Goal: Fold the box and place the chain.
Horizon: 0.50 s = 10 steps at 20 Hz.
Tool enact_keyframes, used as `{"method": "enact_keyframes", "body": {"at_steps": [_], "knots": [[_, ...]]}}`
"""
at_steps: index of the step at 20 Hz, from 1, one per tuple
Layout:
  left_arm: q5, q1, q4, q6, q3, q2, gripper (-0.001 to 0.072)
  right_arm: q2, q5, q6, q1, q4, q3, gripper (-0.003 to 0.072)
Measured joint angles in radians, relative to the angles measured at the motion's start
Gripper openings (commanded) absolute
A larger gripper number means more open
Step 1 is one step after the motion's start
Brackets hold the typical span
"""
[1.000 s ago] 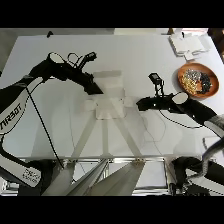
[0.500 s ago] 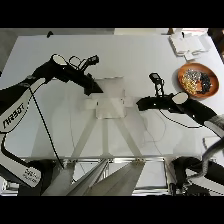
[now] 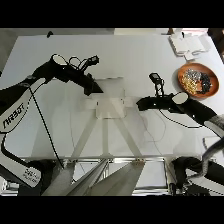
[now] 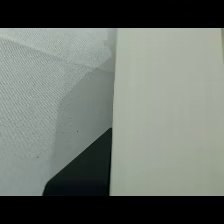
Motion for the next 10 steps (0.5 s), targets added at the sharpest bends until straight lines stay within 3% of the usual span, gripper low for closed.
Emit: {"method": "enact_keyframes", "body": {"at_steps": [8,9,10], "knots": [[0.0,-0.002,0.0,0.0,0.0,0.0,0.0012,0.0,0.004,0.0,0.0,0.005,0.0,0.0014],[0.0,-0.002,0.0,0.0,0.0,0.0,0.0012,0.0,0.008,0.001,0.0,0.008,0.0,0.0039],[0.0,-0.002,0.0,0.0,0.0,0.0,0.0012,0.0,0.012,0.001,0.0,0.013,0.0,0.0153]]}}
